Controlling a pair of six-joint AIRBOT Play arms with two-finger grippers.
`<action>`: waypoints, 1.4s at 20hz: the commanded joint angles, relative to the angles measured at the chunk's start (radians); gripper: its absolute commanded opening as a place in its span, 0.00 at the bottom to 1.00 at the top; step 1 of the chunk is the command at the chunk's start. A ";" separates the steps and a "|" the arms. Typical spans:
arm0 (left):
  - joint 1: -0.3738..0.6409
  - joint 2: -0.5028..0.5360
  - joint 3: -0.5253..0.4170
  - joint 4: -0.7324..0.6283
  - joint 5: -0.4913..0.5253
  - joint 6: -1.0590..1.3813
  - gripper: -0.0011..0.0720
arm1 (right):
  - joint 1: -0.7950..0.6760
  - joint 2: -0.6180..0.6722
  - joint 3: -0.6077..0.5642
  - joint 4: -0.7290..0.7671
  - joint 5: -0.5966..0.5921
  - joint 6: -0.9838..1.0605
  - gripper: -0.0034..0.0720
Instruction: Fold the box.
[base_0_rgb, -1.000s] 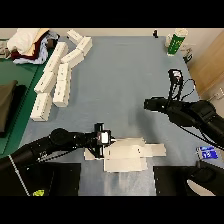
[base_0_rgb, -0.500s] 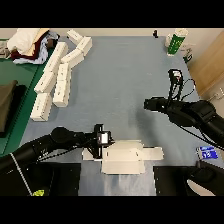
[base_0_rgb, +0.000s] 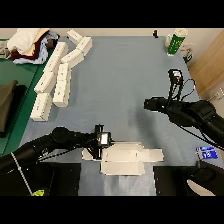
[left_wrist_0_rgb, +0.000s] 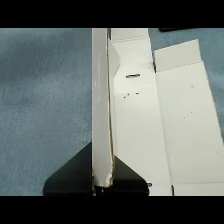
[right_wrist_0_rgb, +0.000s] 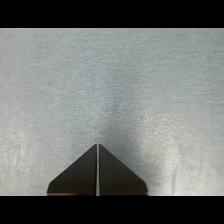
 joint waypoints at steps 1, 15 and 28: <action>0.001 -0.001 0.000 0.002 -0.015 0.000 0.04 | 0.000 0.000 0.000 0.000 0.000 0.000 0.07; 0.001 -0.001 0.000 -0.003 -0.024 0.000 0.03 | 0.251 0.351 0.037 0.076 -0.800 0.154 0.04; 0.001 -0.001 0.000 -0.003 -0.025 0.000 0.04 | 1.166 0.135 -0.058 0.035 -0.623 -0.001 0.25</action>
